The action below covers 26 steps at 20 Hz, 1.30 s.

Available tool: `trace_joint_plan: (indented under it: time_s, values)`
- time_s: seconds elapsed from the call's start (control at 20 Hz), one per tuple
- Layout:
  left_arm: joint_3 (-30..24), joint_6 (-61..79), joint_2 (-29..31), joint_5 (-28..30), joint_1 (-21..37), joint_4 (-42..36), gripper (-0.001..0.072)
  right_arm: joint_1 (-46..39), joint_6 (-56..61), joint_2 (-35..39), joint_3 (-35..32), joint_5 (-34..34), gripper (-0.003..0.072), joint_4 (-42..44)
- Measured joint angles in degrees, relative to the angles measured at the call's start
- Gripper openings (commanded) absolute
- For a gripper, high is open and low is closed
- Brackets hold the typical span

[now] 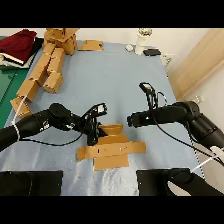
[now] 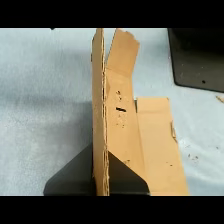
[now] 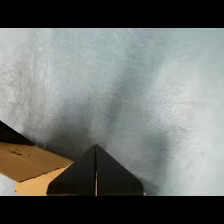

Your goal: Fold the box.

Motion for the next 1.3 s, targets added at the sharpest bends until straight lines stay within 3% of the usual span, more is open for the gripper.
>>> trace_joint_plan:
  time_s: [0.45,0.95,1.3]
  values:
    - [-3.28,1.88,0.11,3.41,-1.2,1.2,0.0011,3.04,4.37,0.55,-2.03,0.63,0.0002,-4.63]
    - [3.78,6.69,0.11,6.99,-1.2,2.29,0.0011,3.15,8.28,1.31,-2.12,-0.28,0.0002,-10.34]
    - [3.87,6.6,0.11,6.86,-1.2,4.31,0.0011,3.15,12.37,1.51,-2.1,-0.26,0.0002,-16.79]
